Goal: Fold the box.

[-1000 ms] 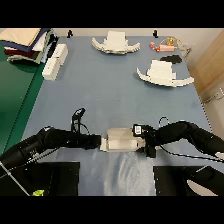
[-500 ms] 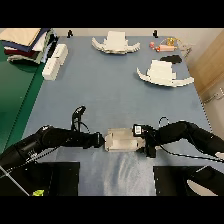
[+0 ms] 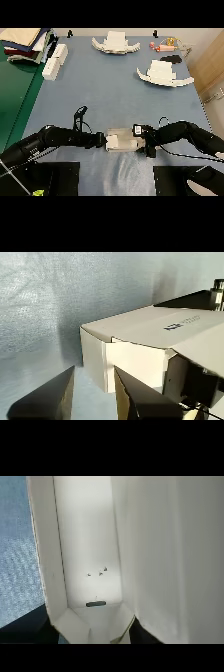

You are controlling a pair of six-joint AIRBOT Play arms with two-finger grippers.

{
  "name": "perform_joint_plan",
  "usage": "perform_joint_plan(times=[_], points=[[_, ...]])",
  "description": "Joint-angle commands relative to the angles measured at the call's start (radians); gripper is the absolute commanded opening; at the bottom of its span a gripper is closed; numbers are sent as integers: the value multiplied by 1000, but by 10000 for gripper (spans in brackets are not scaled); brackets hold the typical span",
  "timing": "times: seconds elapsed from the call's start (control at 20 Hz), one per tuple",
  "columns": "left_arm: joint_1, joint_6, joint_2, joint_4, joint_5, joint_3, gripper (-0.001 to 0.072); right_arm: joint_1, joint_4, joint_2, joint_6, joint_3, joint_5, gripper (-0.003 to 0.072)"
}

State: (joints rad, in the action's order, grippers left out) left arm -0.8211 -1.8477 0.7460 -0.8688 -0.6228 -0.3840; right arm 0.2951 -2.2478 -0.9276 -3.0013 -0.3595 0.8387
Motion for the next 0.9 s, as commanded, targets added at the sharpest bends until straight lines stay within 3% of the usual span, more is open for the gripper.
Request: perform_joint_plan(times=[0.0,0.1,0.3,0.5,0.65,0.7,0.85], points=[[-46,-2,76,-2,-1,-51,387,0,0,0,0,0,0,516],[-85,-58,154,-57,-37,-113,386,0,0,0,0,-1,0,516],[-169,-347,288,-309,-146,-264,386,0,0,0,0,-1,0,516],[-265,-562,412,-510,-320,-425,385,0,0,0,0,0,0,516],[-319,-683,486,-599,-399,-504,385,0,0,0,0,0,0,516],[-330,-711,508,-618,-412,-524,346,0,0,0,0,-1,0,516],[-345,-759,562,-635,-426,-558,346,0,0,0,0,0,0,516]])
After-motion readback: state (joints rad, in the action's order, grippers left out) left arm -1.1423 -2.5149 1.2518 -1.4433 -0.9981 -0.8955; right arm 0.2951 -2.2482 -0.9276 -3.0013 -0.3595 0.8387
